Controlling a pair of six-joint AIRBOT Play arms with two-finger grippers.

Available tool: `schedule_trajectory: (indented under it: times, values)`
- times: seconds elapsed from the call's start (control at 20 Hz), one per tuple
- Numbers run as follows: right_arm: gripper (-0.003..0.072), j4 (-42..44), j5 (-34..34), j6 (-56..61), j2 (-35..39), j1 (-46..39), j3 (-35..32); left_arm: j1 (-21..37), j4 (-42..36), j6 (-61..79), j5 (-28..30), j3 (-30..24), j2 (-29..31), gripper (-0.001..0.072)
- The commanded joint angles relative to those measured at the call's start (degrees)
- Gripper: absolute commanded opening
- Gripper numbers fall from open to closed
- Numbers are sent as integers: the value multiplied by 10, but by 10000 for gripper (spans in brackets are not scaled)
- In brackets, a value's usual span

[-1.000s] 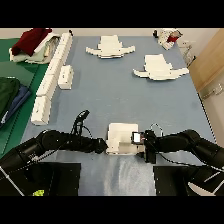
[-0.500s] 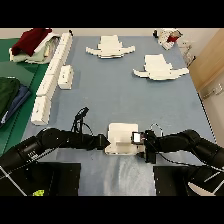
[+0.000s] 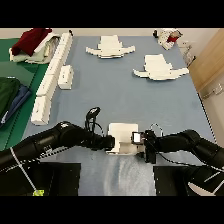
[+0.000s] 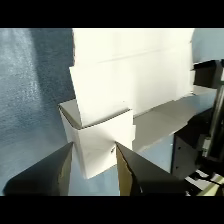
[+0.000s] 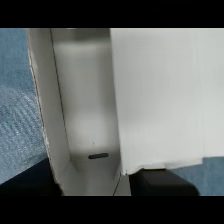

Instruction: Fold the box.

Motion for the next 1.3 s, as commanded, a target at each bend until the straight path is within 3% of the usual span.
schedule_trajectory:
  times: [0.0,0.1,0.55,0.95,1.25]
  values:
    - [447,0,0,0,0,0,0,-47,146,-144,-56,53,-33,412]
    - [447,0,0,0,0,0,0,-68,179,-181,-60,74,-53,413]
    - [448,0,0,0,0,0,0,-110,193,-218,-143,138,-134,412]
    - [447,0,0,0,0,0,0,-112,207,-249,-155,160,-167,412]
    - [447,0,0,0,0,0,0,-113,258,-287,-219,212,-213,412]
